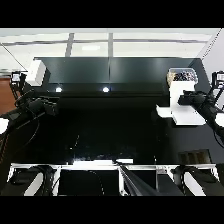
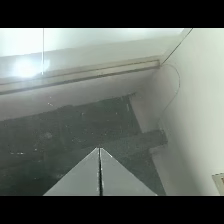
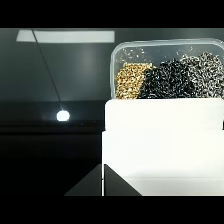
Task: Fold the box and place the chain.
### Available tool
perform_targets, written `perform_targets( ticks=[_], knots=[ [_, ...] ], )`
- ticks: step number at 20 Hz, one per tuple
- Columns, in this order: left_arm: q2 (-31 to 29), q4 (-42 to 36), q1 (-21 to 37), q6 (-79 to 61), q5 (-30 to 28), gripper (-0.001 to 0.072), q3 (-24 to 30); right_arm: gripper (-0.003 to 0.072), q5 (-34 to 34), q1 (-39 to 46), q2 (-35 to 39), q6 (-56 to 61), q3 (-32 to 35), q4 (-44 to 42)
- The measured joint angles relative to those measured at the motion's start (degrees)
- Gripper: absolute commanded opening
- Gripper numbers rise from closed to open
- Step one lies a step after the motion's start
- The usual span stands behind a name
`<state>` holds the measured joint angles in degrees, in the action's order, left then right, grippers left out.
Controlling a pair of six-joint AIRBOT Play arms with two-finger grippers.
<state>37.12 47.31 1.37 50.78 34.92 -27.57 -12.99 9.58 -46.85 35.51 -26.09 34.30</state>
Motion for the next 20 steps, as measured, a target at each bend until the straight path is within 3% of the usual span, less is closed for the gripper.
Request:
perform_targets(
  ticks=[14,20],
  knots=[
    [0.2,0.0,0.0,0.0,-0.02,0.0026,0.0,0.0013,0.0,-0.02,0.0,0.0,0.0,0.0],
    [3.34,-0.11,0.0,0.0,-0.42,0.003,0.0,0.0015,0.24,-0.26,0.0,0.02,-0.07,-3.04]
  ],
)
